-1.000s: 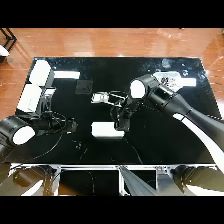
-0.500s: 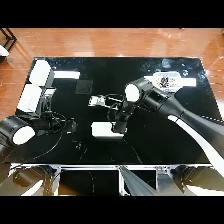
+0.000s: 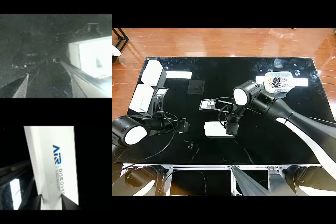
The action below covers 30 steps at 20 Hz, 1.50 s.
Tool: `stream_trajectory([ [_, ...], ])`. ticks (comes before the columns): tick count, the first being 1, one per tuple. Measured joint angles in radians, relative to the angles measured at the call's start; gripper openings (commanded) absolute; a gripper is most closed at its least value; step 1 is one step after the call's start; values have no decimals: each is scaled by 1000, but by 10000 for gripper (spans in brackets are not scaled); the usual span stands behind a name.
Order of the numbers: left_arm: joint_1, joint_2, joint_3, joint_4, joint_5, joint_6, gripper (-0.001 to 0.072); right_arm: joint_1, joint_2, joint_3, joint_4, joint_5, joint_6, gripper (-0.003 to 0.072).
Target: Fold the box and place the chain.
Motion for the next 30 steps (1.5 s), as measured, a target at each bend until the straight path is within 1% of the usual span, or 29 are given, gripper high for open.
stream_trajectory([
  [24,0,0,0,0,-8,0,633,1,2,9,-3,11,40,200],
  [25,0,0,0,0,-8,0,633,1,2,9,-3,13,42,224],
  [26,0,0,0,0,-9,0,633,1,2,9,-3,14,42,265],
  [30,0,0,0,0,-9,0,633,4,0,7,-3,21,50,263],
])
